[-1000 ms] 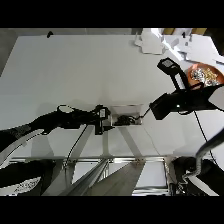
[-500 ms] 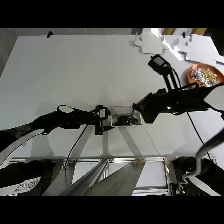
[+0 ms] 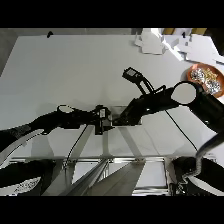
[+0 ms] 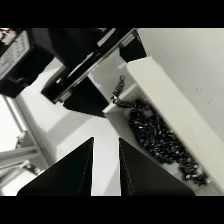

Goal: Fold the box and place the chain.

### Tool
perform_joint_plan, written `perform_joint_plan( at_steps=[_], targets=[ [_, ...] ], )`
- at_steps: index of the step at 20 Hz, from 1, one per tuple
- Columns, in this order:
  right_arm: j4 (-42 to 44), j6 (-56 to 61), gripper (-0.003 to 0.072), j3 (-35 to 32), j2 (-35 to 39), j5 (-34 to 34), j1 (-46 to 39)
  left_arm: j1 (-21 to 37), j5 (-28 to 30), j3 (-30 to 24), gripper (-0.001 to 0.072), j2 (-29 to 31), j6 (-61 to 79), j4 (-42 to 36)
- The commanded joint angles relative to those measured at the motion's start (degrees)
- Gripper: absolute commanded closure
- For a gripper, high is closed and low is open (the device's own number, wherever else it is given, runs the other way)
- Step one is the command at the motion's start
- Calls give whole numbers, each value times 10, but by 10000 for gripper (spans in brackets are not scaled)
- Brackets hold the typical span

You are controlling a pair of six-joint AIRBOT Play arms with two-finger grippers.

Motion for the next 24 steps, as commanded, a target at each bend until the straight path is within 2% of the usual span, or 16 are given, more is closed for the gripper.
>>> perform_joint_plan(
  at_steps=[1, 5, 6, 8, 10, 12, 16, 19, 24],
  targets=[
    [-62, -4, 504, 46, -16, 15, 2, 0, 0, 0, 680, 0, 0, 0],
    [-69, -78, 508, 114, -17, 12, -49, 0, 0, 0, 680, 0, 0, 0],
    [-68, -80, 508, 114, -17, 16, -59, 0, 0, 0, 680, 0, 0, 0],
    [-65, -107, 508, 112, -18, 66, -57, 0, 0, 0, 680, 0, 0, 0],
    [-43, -174, 511, 91, -18, 101, -35, 0, 0, 0, 680, 0, 0, 0],
    [-39, -258, 537, 50, -18, 101, -7, 0, 0, 0, 680, 0, 0, 0],
    [-40, -406, 539, -23, -20, 33, 34, 0, 0, 0, 680, 0, 0, 0],
    [-40, -518, 539, -25, -52, -13, 71, 0, 0, 0, 680, 0, 0, 0],
    [-40, -546, 537, -25, -120, -79, 81, 0, 0, 0, 680, 0, 0, 0]
  ],
)
